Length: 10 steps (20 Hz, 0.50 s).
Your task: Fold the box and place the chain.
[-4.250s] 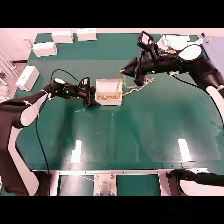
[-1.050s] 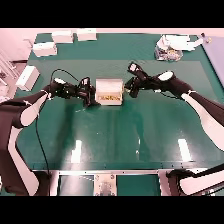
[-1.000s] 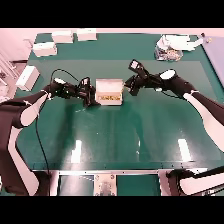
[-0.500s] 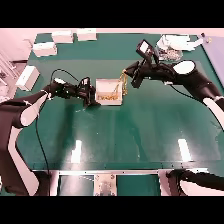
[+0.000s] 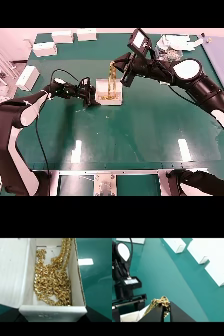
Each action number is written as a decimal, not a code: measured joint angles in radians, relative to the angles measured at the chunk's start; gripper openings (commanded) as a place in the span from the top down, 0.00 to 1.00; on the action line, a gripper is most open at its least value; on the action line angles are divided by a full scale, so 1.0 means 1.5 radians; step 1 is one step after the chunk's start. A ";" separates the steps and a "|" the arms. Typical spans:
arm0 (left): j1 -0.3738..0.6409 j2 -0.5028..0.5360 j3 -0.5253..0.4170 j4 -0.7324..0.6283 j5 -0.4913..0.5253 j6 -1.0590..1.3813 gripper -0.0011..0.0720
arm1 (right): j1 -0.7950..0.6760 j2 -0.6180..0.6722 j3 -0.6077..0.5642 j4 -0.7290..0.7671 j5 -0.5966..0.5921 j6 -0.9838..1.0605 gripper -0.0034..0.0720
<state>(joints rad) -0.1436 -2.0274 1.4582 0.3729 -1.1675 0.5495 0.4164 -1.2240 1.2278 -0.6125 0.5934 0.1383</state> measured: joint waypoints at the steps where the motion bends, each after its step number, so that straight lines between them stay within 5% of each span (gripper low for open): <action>1: 0.000 0.000 0.000 0.000 0.000 0.000 0.32 | 0.004 0.001 -0.002 0.000 -0.004 0.001 0.94; 10: 0.000 0.000 0.000 0.000 0.000 0.000 0.32 | 0.014 -0.058 -0.033 -0.005 -0.055 -0.002 0.93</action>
<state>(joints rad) -0.1436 -2.0274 1.4582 0.3729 -1.1675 0.5499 0.4377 -1.3113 1.1786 -0.6193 0.5106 0.1356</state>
